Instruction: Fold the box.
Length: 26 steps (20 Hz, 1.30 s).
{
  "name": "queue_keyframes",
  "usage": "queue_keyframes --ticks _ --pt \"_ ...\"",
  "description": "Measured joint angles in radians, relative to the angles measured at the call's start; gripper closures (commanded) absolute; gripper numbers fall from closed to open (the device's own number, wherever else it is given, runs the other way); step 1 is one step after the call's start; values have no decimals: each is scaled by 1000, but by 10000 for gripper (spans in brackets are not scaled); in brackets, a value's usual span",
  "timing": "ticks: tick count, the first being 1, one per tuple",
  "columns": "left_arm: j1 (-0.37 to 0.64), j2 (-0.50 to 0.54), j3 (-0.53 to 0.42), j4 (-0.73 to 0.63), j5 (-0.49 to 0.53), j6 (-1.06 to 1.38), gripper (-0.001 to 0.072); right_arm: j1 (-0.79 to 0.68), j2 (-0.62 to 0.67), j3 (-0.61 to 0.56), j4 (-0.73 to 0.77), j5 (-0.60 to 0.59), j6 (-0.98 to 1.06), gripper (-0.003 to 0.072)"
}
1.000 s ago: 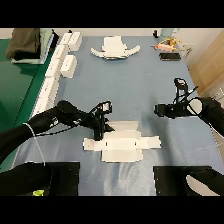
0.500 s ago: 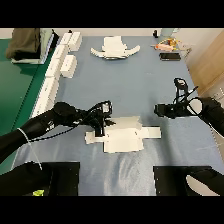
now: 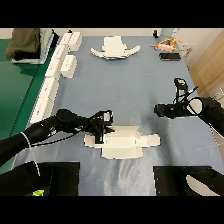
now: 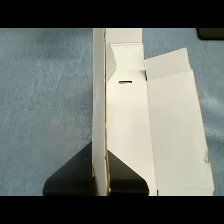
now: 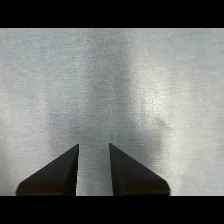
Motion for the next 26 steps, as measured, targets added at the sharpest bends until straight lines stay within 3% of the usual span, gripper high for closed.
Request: queue_keyframes --ticks 12,13,14,15,21,26 --pt "-5 -3 -42 -3 -52 -73 694 0 0 0 8 5 0 405" --pt "-5 -3 -42 -3 -53 -78 694 0 0 0 10 9 0 492" --pt "-5 -3 -42 -3 -54 -79 694 0 0 0 13 16 -1 647" --pt "-5 -3 -42 -2 -56 -82 694 0 2 0 22 31 0 684" --pt "-5 -3 -42 -1 -60 -86 694 29 79 0 136 223 -21 684" --pt "-4 -3 -42 -1 -61 -86 694 244 199 0 191 393 16 684"
